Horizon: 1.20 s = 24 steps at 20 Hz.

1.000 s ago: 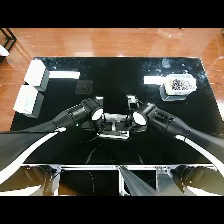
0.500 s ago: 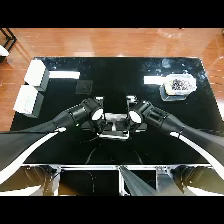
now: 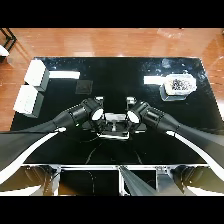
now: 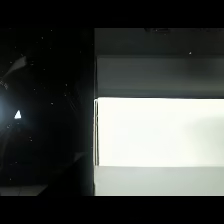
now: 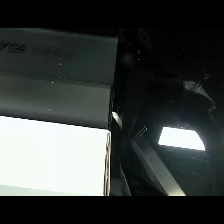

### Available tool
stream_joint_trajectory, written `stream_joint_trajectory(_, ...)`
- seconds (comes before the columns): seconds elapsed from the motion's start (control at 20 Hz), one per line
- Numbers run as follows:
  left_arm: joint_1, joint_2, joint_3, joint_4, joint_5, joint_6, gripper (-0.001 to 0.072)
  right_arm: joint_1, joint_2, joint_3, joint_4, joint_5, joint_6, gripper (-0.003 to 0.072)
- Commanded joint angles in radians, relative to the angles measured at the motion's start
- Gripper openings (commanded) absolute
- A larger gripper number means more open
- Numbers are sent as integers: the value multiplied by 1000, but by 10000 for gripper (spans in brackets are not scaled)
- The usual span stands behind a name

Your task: Fold the box and place the chain.

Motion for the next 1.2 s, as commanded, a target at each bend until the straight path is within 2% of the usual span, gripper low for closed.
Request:
stream_joint_trajectory(0.0, -1, 0, 0, 0, 0, 0, 21, 1, -3, 0, 0, -1, 3, 174)
stream_joint_trajectory(0.05, -1, 0, 0, 0, 0, 0, 21, 1, -3, 0, 2, -2, 3, 74)
stream_joint_trajectory(0.15, -1, 0, 0, 0, 0, 0, 21, 1, -3, 0, 13, -18, 4, 19)
stream_joint_trajectory(0.45, -1, 0, 0, 0, 0, 0, 21, 1, -3, 1, 22, -25, 13, 22)
stream_joint_trajectory(0.5, -1, 0, 0, 0, 0, 0, 21, 0, -3, 1, 20, -14, 12, 33)
stream_joint_trajectory(0.55, -1, 0, 0, 0, -1, 0, 21, 0, -3, 1, 17, -7, 11, 170)
stream_joint_trajectory(0.6, -1, 0, 0, 0, -1, 0, 21, 0, -2, 2, 13, 6, 10, 269)
stream_joint_trajectory(0.85, -1, 0, 0, -3, -1, 0, 21, 0, 0, 3, -2, 23, 10, 263)
stream_joint_trajectory(0.9, -1, 0, 0, -4, -1, 0, 21, 0, 0, 3, -2, 23, 10, 251)
stream_joint_trajectory(1.0, -1, 0, 0, -4, -1, 0, 21, 0, 0, 3, -1, 21, 9, 94)
stream_joint_trajectory(1.1, -1, 0, 0, -4, 0, 0, 21, 0, 0, 3, 3, 19, 6, 22)
stream_joint_trajectory(1.15, -1, 0, 0, -3, 0, 0, 21, 1, 0, 3, 3, 19, 6, 21)
